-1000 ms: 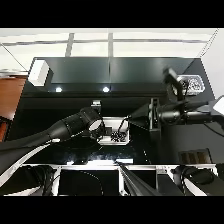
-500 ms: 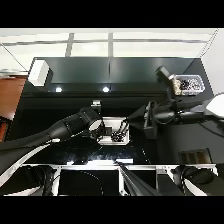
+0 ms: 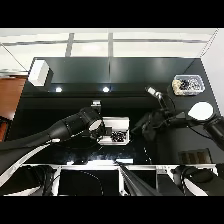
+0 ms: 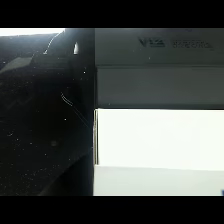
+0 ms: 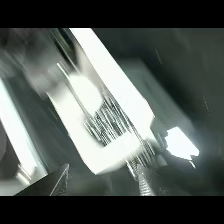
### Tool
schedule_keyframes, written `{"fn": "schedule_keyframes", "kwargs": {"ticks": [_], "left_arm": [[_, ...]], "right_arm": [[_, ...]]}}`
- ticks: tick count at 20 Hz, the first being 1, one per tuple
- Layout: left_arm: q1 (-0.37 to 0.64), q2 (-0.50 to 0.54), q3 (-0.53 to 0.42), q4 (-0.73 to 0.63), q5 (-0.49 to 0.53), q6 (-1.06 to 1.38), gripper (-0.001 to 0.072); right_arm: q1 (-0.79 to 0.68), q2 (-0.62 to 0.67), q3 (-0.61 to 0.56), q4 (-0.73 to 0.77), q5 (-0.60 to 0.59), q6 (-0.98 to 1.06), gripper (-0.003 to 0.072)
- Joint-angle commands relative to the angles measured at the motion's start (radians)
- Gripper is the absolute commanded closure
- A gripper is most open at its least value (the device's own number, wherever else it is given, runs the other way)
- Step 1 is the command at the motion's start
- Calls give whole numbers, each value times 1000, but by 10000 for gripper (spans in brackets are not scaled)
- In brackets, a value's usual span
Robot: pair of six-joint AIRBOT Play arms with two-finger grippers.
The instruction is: Fold the box and place the chain.
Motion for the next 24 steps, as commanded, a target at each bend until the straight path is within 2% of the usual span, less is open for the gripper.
{"fn": "schedule_keyframes", "kwargs": {"ticks": [1,3,4,5,8,14,23,24], "left_arm": [[0,-1,0,0,0,0,680],[0,-1,0,0,0,0,680],[0,-1,0,0,0,0,680],[0,-1,0,0,0,0,680],[0,-1,0,0,0,0,680],[0,-1,0,0,-1,0,680],[0,-1,0,0,0,0,680],[0,-1,0,0,0,0,680]], "right_arm": [[-3,-2,-138,-98,-120,-75,191],[51,-2,-207,-95,-280,-182,189],[77,-3,-228,-94,-342,-229,161],[103,-4,-242,-95,-389,-287,-34],[151,-59,-246,-23,-443,-472,-30],[166,-151,-246,134,-440,-827,-21],[166,-179,-246,138,-470,-836,-19],[166,-181,-246,138,-472,-836,-1]]}}
